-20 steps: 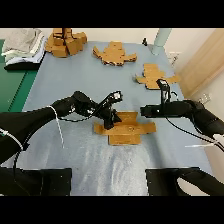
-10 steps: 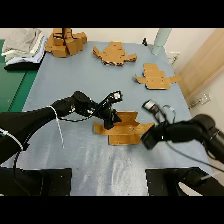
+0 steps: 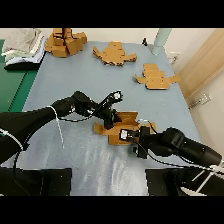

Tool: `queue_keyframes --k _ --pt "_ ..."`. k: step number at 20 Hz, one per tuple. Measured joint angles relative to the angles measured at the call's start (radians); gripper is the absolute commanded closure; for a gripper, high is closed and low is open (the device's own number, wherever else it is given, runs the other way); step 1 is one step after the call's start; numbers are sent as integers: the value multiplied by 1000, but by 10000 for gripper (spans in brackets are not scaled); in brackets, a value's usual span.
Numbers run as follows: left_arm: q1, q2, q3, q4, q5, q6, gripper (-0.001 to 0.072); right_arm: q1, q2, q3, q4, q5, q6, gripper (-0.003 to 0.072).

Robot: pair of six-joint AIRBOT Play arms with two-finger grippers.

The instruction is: Fold the box.

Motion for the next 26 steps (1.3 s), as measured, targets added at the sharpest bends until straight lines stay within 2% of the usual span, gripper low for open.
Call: queue_keyframes --k 4,10,24,26 --pt "0 0 0 0 0 0 696 11 -61 13 -91 84 43 129" --pt "0 -1 -1 2 4 0 696 14 -81 62 -274 124 273 129" --pt "0 -1 -1 -1 0 0 696 14 -83 76 -282 69 358 131" --pt "0 -1 -1 -1 0 0 696 14 -84 76 -282 66 359 169"
